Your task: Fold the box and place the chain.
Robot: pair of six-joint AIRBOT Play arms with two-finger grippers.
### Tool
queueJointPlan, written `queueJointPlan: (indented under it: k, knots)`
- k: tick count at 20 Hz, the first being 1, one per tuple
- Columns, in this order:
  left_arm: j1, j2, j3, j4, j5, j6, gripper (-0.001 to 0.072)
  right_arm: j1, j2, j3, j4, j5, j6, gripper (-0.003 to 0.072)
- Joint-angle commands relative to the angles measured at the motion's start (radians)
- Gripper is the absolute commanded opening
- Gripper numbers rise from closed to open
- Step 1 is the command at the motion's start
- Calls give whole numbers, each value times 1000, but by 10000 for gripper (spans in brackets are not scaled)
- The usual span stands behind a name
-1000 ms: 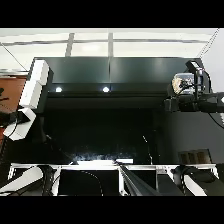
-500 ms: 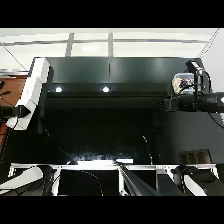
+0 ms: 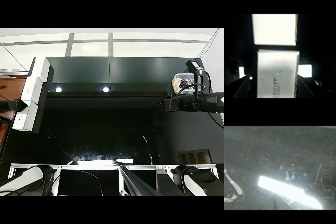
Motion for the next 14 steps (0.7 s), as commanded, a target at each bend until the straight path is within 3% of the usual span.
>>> queueJointPlan:
  k: [1, 3, 4, 5, 6, 7, 9, 11, 14]
  knots:
    - [-22, 123, 54, -18, -18, -92, 716, 0, 1, 11, 0, 12, -1, 10]
    - [-83, 229, 56, -84, -8, -92, 705, 0, 2, 61, 0, 48, -19, 10]
    - [-135, 281, 56, -109, 3, -92, 624, 0, 2, 102, 0, 74, -19, 9]
    - [-197, 332, 56, -117, 7, -101, 432, 0, 3, 154, 0, 110, -19, 9]
    - [-260, 374, 56, -118, -3, -111, 158, 0, 9, 196, 0, 143, -15, 8]
    - [-325, 412, 56, -119, -27, -112, 24, 0, 26, 224, -1, 162, -6, 7]
    - [-470, 475, 42, -118, -57, -159, 24, 4, 90, 216, -57, 144, 26, 4]
    - [-613, 536, -17, -118, -25, -216, 23, 42, 187, 133, -217, 42, 105, 4]
    - [-797, 629, -208, -118, 148, -234, 23, 106, 321, -104, -343, -179, 198, 5]
